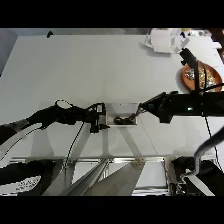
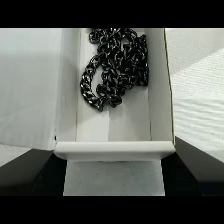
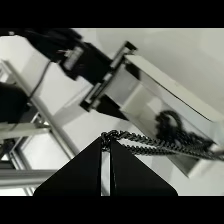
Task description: Fold the box and place the chain.
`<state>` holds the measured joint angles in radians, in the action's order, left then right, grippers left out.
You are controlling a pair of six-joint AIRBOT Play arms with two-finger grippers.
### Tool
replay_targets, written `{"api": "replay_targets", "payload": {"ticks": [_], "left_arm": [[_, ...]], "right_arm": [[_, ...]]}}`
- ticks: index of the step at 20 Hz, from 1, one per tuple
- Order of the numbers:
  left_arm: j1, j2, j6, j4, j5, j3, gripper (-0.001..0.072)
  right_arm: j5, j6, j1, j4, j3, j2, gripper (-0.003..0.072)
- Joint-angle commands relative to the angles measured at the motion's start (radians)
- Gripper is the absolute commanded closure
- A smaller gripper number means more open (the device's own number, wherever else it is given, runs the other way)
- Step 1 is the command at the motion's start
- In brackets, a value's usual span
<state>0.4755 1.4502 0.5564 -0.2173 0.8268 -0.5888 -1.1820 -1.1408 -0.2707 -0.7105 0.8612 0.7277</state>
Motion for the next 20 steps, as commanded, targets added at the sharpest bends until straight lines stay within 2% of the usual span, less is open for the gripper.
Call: {"api": "replay_targets", "payload": {"ticks": [1, 4, 9, 15, 18, 19, 20], "left_arm": [[0.0, 0.0, 0.0, 0.0, 0.0, 0.0, 0.0501], [0.0, 0.0, 0.0, -0.001, 0.0, 0.0, 0.0501], [0.0, 0.0, 0.0, 0.0, 0.0, 0.0, 0.0501], [0.0, 0.0, 0.0, 0.0, 0.0, 0.0, 0.0501], [0.0, 0.0, 0.0, 0.0, 0.0, 0.0, 0.0501], [0.0, 0.0, 0.0, 0.0, 0.0, 0.0, 0.05], [0.0, 0.0, 0.0, 0.0, 0.0, 0.0, 0.0501]], "right_arm": [[0.177, 0.027, -0.15, -0.003, 0.0, 0.013, 0.0673], [0.256, 0.027, -0.244, -0.005, 0.0, 0.077, 0.0673], [0.289, 0.013, -0.35, -0.116, 0.0, 0.246, 0.0673], [0.303, 0.011, -0.358, -0.169, 0.0, 0.445, 0.0673], [0.313, 0.011, -0.358, -0.174, 0.0, 0.492, 0.0668], [0.322, 0.011, -0.358, -0.174, 0.0, 0.497, 0.0625], [0.329, 0.011, -0.357, -0.174, 0.0, 0.498, 0.0624]]}}
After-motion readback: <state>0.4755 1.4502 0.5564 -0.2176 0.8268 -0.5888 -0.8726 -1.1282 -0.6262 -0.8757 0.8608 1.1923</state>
